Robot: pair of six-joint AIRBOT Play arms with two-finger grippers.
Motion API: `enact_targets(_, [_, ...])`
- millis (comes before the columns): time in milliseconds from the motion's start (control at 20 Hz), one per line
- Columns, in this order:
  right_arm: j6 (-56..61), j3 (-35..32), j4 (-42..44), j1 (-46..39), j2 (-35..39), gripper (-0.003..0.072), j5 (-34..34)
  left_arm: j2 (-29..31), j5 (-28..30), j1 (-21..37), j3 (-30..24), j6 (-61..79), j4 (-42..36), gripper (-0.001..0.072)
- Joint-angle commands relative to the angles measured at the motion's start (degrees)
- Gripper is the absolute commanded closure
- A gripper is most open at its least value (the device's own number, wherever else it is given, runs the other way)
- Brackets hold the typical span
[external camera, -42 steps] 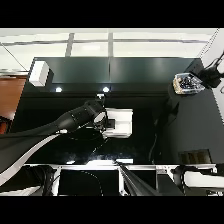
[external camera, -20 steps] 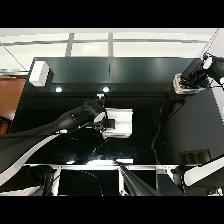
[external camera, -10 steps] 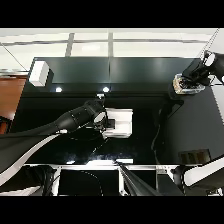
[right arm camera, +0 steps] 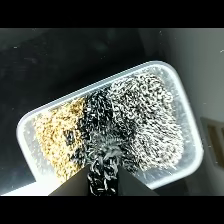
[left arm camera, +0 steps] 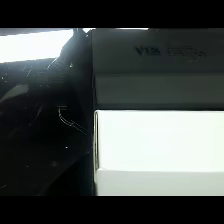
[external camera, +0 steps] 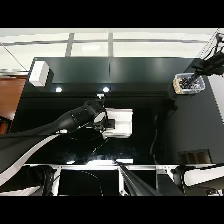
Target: Fold the box and place the chain.
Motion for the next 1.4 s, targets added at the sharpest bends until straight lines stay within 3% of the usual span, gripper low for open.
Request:
enact_targets(0, [-2.4,0.2,0.1,0.0,4.0,0.068,2.2,0.0,0.0,0.0,0.0,0.0,0.0,0.0683])
enact_targets(600, [-4.4,0.2,1.9,0.0,12.3,0.0684,4.8,0.0,-1.1,0.0,0.0,0.0,0.0,0.0683])
enact_targets(900, [-10.3,0.0,14.6,0.8,19.3,0.0682,5.8,0.0,-1.5,0.0,0.0,0.0,0.0,0.0683])
enact_targets(1150, [-13.0,-0.5,17.5,4.2,27.4,0.0683,7.1,0.0,-1.3,0.0,0.0,0.0,0.0,0.0683])
enact_targets(1250, [-15.1,-1.0,24.3,4.4,30.3,0.0683,10.2,0.0,-1.3,0.0,0.0,0.0,0.0,0.0683])
enact_targets(1350, [-18.6,-2.1,31.5,5.1,32.3,0.0683,18.1,0.0,-1.3,0.0,0.0,0.0,0.0,0.0683])
